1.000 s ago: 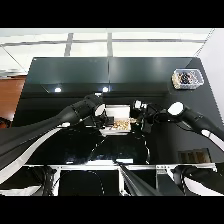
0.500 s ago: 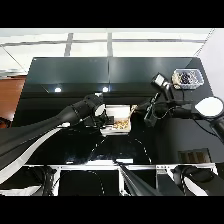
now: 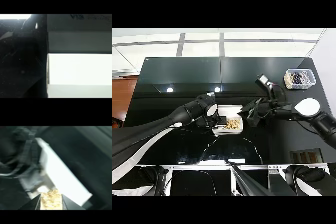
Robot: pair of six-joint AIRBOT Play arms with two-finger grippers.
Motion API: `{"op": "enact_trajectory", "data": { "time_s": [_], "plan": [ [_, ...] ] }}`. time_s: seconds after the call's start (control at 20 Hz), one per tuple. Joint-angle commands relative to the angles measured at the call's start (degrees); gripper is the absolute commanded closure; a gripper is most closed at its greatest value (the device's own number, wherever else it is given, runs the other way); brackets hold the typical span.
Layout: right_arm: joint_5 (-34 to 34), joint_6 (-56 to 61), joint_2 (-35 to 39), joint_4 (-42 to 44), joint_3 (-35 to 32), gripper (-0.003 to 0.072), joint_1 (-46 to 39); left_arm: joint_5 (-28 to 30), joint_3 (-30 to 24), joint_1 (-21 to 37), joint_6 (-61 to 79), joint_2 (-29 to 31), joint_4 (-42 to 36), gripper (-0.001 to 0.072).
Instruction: Fold the box and place the chain.
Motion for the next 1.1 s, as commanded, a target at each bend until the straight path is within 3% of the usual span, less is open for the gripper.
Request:
{"op": "enact_trajectory", "data": {
  "time_s": [0.0, 0.15, 0.35, 0.4, 0.45, 0.55, 0.6, 0.85, 0.95, 1.05],
  "plan": [
    [2.08, 0.94, 2.12, -3.19, 1.16, 0.0375, -8.04, 0.00, 0.00, 0.02, 0.02, 0.00, -0.02, 0.0680],
    [8.33, 0.96, 3.87, -3.17, 1.18, 0.0375, -16.28, -0.20, 0.13, 0.17, 0.02, 0.00, -0.09, 0.0679],
    [14.75, 0.96, 3.87, -3.78, 1.16, 0.0376, -19.32, -0.17, 1.40, 0.02, 0.00, 0.00, 0.22, 0.0680],
    [15.21, 0.96, 3.87, -4.37, 1.16, 0.0375, -19.26, -0.17, 2.36, 0.02, 0.00, 0.02, 0.44, 0.0626],
    [15.21, 0.96, 3.87, -4.76, 1.16, 0.0375, -19.26, -0.15, 3.39, 0.00, -0.17, 0.02, 0.48, 0.0477],
    [15.17, 0.96, 3.87, -4.90, 1.16, 0.0375, -19.26, -0.72, 5.64, -0.11, 0.07, 0.11, -0.09, 0.0303],
    [15.17, 0.96, 3.87, -4.92, 1.16, 0.0375, -19.26, -1.99, 6.34, -0.37, 0.09, 0.61, 0.22, 0.0178],
    [13.05, 0.96, 3.87, -4.90, 1.16, 0.0375, -19.26, -2.71, 5.86, -0.96, 5.16, 9.86, 5.55, 0.0159],
    [12.09, 0.96, 3.87, -4.90, 1.16, 0.0375, -19.26, -3.39, 3.08, 0.20, 4.17, 15.41, 9.64, 0.0159],
    [12.17, 0.96, 3.87, -4.92, 1.16, 0.0375, -19.26, -2.21, -1.75, 3.39, 3.89, 21.42, 8.79, 0.0159]
  ]
}}
